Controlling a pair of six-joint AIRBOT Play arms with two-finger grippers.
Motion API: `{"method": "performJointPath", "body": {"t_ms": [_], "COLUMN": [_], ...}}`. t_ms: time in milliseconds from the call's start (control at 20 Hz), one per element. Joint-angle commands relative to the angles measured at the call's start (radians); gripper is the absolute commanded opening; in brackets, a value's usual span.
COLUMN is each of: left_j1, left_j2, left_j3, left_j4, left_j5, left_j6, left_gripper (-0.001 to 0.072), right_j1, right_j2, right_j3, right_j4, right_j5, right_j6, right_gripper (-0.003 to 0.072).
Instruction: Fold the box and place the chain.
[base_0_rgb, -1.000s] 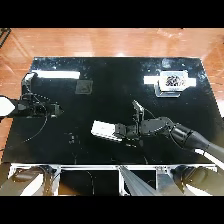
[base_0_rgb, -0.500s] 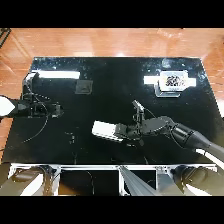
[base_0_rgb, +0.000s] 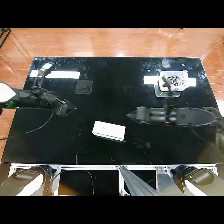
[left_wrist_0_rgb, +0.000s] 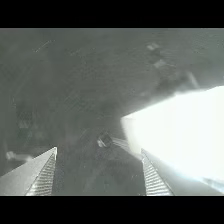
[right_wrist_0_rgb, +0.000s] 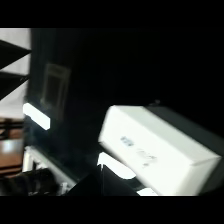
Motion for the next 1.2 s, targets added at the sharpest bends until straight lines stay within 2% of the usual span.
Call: {"method": "performJointPath", "body": {"t_ms": [0,250,400,500,750,1150], "left_j1": [-0.093,-0.349,-0.451,-0.469,-0.475,-0.483], "left_j2": [-0.098,-0.225,-0.269,-0.284,-0.285,-0.318], "left_j3": [0.029,0.029,0.029,0.029,0.025,0.025], "left_j4": [-0.135,-0.11,-0.072,-0.068,-0.067,-0.058], "left_j5": [-0.036,0.013,0.085,0.12,0.063,0.111], "left_j6": [0.526,0.924,0.937,0.886,0.803,0.783], "left_gripper": [0.062,0.0633,0.0642,0.0642,0.0642,0.0643], "right_j1": [-0.16,-0.19,-0.19,-0.19,-0.19,-0.19], "right_j2": [0.069,0.069,0.069,0.069,0.068,0.066], "right_j3": [0.003,0.002,0.002,0.002,0.002,0.002], "right_j4": [-0.219,-0.306,-0.317,-0.332,-0.349,-0.35], "right_j5": [-0.151,-0.146,-0.142,-0.142,-0.126,-0.102], "right_j6": [0.031,0.041,0.041,0.045,0.046,0.046], "right_gripper": [0.0017,0.0016,0.0016,0.0016,0.0016,0.0016]}}
